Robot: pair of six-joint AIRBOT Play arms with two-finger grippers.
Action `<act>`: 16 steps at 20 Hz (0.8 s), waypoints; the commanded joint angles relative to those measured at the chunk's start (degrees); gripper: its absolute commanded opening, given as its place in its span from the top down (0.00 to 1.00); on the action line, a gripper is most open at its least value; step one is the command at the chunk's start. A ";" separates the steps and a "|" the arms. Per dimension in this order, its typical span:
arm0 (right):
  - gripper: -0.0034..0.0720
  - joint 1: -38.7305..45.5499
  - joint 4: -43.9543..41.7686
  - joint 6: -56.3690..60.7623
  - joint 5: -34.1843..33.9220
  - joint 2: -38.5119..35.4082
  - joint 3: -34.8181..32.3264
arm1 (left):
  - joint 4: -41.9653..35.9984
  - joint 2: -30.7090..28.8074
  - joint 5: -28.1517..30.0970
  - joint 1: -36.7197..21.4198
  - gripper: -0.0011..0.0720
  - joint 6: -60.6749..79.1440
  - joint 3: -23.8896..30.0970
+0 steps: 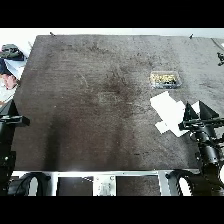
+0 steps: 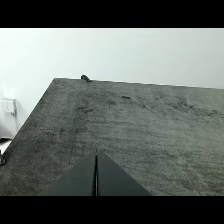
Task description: Fold the box and place the chain.
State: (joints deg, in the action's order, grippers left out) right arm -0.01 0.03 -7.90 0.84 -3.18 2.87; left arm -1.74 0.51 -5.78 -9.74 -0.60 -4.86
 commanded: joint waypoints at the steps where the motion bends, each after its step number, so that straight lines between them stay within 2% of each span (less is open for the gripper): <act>1: 0.40 -0.02 -0.04 0.20 0.04 -0.02 0.07 | 0.00 -0.02 0.00 -0.02 0.97 0.02 0.02; 6: 0.40 -0.02 -0.09 0.22 0.17 0.00 0.48 | 0.00 -0.02 0.00 -0.02 0.97 0.02 0.02; 8: 0.40 -0.02 -1.75 0.92 -4.24 0.81 2.67 | 0.00 -0.02 0.00 -0.02 0.97 0.02 0.02; 9: 0.31 -0.02 -2.05 1.40 -7.45 2.56 4.48 | 0.00 -0.02 0.00 -0.02 0.97 0.02 0.02; 11: 0.31 -0.02 -1.97 1.46 -12.22 9.40 9.68 | 0.00 -0.02 0.00 -0.02 0.97 0.02 0.02; 13: 0.31 0.02 -1.36 1.25 -13.81 19.23 16.50 | 0.00 -0.02 0.00 -0.02 0.97 0.02 0.02; 16: 0.31 4.52 -3.63 1.29 -12.07 37.59 27.63 | 0.00 -0.02 0.00 -0.02 0.97 0.02 0.02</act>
State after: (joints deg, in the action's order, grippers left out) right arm 1.63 -1.96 -6.66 -10.39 20.49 21.61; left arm -1.74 0.51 -5.78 -9.74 -0.60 -4.86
